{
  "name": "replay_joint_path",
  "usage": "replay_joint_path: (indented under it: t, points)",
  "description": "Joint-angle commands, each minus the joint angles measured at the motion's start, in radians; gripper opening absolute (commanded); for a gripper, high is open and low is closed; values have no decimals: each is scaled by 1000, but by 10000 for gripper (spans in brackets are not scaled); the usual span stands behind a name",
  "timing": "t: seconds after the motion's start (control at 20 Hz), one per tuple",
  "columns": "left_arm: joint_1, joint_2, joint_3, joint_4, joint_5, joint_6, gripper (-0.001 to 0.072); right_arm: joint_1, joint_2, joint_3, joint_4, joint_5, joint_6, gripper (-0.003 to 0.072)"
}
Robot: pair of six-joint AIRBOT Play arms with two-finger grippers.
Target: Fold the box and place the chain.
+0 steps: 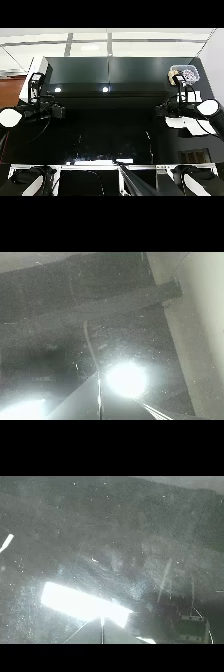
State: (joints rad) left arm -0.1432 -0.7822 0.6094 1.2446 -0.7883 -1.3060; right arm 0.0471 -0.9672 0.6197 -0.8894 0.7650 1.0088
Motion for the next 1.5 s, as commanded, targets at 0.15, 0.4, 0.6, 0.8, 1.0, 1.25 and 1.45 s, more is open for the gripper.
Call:
replay_joint_path:
  t: [0.15,0.4,0.6,0.8,1.0,1.25,1.45]
  points:
    - [0,1,0,0,0,0,25,1,0,-1,0,0,0,19]
    - [0,1,0,0,0,1,25,1,0,-1,0,0,0,19]
    - [0,1,0,0,0,0,26,6,0,-1,28,-80,-2,19]
    - [0,1,0,0,1,0,26,6,0,-1,153,-250,-2,19]
    - [0,0,0,-16,111,-3,25,3,0,-1,159,-288,5,19]
    - [-3,-50,0,-110,315,-7,521,3,-3,0,-10,-394,2,720]
    - [-3,-114,0,-150,330,-10,707,-232,-41,91,-409,-291,233,720]
